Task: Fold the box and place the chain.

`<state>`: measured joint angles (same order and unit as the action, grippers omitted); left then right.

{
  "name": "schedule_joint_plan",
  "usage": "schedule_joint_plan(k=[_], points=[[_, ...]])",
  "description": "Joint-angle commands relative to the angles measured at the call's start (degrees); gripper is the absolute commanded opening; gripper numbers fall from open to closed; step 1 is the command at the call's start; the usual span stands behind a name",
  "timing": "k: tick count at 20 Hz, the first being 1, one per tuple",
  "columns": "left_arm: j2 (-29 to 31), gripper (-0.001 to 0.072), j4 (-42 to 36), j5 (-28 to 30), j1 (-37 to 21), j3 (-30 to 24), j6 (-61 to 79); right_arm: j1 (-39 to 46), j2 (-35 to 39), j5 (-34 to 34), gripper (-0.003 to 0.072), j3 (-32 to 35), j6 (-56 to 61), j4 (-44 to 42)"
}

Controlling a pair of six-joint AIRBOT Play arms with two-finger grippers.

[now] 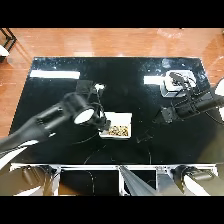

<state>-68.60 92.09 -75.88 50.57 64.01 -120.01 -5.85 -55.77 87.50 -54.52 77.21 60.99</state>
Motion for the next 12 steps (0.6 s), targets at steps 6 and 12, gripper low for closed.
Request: schedule_joint_plan(k=[6,12], points=[[28.24,0.0635,7.89,-5.09,-9.2,-10.36,11.21,-4.7,-0.11,-10.88,0.0711,0.04,-2.93,-7.56],[33.81,0.0633,-14.05,13.31,-31.98,-24.46,21.4,-14.51,-10.38,-25.92,0.071,-8.81,-3.63,-3.1]])
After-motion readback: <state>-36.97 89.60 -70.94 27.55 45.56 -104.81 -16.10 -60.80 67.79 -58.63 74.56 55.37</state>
